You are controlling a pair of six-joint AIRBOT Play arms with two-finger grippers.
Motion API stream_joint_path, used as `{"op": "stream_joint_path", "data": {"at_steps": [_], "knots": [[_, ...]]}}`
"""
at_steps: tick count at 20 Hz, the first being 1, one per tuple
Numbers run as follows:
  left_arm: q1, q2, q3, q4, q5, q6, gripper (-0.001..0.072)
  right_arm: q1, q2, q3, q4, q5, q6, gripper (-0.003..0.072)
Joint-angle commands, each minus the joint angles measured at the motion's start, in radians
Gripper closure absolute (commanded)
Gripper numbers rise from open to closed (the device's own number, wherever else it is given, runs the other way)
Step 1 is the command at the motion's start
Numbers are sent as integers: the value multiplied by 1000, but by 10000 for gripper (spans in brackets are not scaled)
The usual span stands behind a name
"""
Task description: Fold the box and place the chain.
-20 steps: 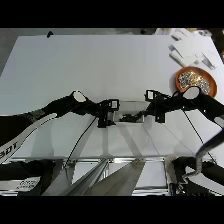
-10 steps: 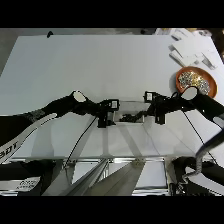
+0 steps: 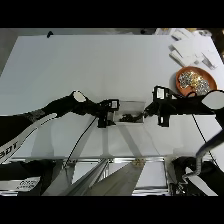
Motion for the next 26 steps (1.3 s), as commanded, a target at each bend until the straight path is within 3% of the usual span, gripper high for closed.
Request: {"op": "stream_joint_path", "data": {"at_steps": [1,7,9,13,17,18,20,25,26], "knots": [[0,1,0,0,0,0,570,89,66,0,198,-33,0,668],[0,1,0,0,0,0,570,249,-24,0,185,-151,0,649],[0,1,0,0,0,0,570,251,-64,0,167,-152,0,454],[0,1,0,0,0,0,570,190,-23,0,105,-135,0,458],[0,1,0,0,0,0,570,-8,30,0,-4,-21,0,466],[0,1,0,0,0,0,570,-60,26,-1,-51,-2,0,471],[0,1,0,0,0,0,570,-136,6,-15,-124,-2,0,558],[0,1,0,0,0,0,570,-145,-106,-87,-143,-48,-60,551],[0,1,0,0,0,0,570,-145,-124,-97,-143,-53,-76,507]]}}
